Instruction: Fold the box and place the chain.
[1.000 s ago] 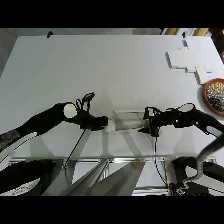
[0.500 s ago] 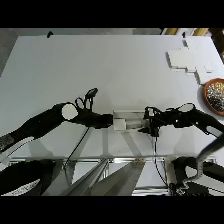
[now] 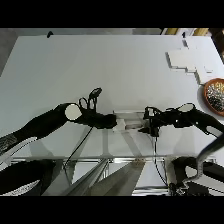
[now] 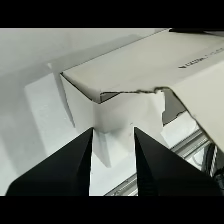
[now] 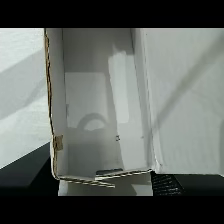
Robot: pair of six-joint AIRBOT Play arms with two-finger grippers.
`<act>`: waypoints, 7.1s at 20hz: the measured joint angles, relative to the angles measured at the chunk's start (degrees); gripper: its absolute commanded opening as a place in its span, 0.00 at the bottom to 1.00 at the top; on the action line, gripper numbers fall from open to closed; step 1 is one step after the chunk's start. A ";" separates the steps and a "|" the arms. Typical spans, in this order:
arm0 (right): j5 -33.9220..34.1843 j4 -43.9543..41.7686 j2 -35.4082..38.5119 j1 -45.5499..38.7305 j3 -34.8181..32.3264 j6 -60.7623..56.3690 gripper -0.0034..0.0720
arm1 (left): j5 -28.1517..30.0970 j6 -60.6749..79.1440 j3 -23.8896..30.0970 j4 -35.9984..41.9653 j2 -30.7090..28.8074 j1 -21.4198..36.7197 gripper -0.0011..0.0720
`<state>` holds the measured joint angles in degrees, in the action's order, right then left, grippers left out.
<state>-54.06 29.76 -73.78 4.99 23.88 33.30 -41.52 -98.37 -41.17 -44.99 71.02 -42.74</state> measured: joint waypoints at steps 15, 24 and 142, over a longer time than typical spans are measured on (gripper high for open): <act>0.04 0.00 0.00 0.00 0.00 -0.04 0.50 | -5.73 -26.18 -10.12 -19.85 7.21 -6.51 0.42; 0.00 0.00 0.00 0.00 0.00 -0.04 0.50 | -17.66 -35.69 -19.93 -29.49 11.32 -7.80 0.42; -0.42 0.00 0.00 -0.02 0.00 0.02 0.50 | 0.79 121.13 3.43 27.61 13.42 4.74 0.17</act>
<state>-54.48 29.76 -73.78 4.97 23.88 33.32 -40.73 22.76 -37.74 -17.39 84.44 -38.00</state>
